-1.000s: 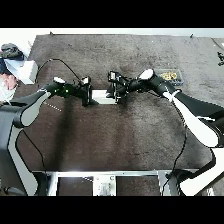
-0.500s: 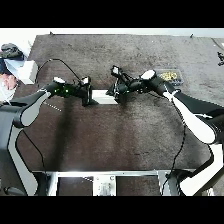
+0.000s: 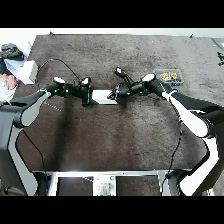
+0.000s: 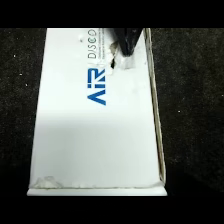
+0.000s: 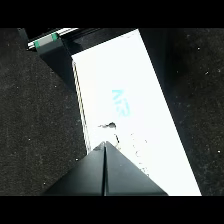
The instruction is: Fold the box and place the chain.
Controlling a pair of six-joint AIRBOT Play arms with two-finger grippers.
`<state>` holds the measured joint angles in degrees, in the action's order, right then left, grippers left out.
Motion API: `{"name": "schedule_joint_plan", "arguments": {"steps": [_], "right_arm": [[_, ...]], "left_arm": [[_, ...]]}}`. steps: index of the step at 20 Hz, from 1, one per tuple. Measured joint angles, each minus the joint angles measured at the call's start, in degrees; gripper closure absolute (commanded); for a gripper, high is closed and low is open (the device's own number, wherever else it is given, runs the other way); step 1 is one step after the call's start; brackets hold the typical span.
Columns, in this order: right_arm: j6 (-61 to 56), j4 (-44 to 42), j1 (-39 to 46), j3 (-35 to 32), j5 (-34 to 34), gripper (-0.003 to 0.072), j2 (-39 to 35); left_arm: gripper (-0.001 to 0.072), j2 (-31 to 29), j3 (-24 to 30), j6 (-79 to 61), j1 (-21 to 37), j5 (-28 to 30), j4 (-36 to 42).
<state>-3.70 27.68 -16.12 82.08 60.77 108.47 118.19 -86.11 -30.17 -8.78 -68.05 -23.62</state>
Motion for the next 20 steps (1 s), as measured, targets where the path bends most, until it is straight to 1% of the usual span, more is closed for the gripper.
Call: {"name": "schedule_joint_plan", "arguments": {"steps": [3,5,9,13,15,17,20], "right_arm": [[-0.66,0.83,0.04,-0.17,0.04,0.0677,-1.36],[-0.79,0.63,0.04,-0.22,0.35,0.0678,-3.69],[-2.08,-1.51,0.35,-0.15,-0.2,0.068,-10.58],[-9.53,-2.32,2.99,-1.55,-0.76,0.068,-18.4],[-13.18,-2.43,5.03,-4.85,-1.9,0.068,-23.56],[-15.78,-2.45,7.23,-10.08,-4.04,0.068,-29.92],[-17.99,-2.25,10.08,-21.29,-10.01,0.068,-41.18]], "left_arm": [[0.0292,0.0,0.0,0.13,-0.02,0.0,0.02],[0.0292,0.02,0.0,0.31,0.02,0.07,0.09],[0.0292,0.02,0.0,0.28,0.04,0.07,0.11],[0.0292,0.02,0.0,0.22,0.04,0.07,0.09],[0.0292,0.02,0.0,0.2,0.04,0.07,0.09],[0.0292,0.02,0.0,0.17,0.04,0.07,0.09],[0.0292,0.02,0.0,0.15,0.04,0.07,0.09]]}}
